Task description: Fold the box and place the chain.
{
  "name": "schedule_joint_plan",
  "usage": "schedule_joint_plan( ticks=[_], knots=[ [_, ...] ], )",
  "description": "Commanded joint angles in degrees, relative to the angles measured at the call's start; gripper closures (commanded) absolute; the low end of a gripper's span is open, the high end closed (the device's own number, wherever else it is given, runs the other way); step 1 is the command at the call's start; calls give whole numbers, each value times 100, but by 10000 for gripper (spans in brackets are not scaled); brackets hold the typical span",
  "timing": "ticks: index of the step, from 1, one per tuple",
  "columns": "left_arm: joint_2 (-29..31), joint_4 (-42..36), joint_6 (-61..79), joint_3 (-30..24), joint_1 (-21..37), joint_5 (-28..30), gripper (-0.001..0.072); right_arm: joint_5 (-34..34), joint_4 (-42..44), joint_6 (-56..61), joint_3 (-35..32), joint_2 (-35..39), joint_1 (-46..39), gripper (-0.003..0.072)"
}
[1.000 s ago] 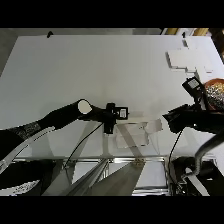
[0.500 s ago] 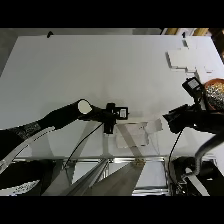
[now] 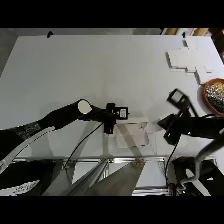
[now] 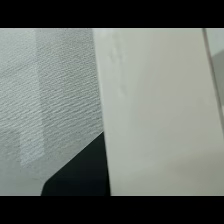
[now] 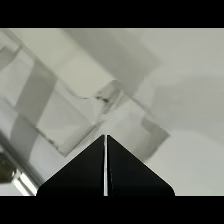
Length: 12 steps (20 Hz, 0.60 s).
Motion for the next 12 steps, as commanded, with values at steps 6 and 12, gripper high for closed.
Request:
schedule_joint_plan(
  ticks=[6, 12],
  knots=[
    [0, 0, 0, -2, -4, -2, 701, -188, -356, -2249, -990, -61, 1095, 547],
    [-2, 2, 0, -2, -7, 0, 701, -2332, -737, -2527, -1827, 321, 2190, -6]
  ],
)
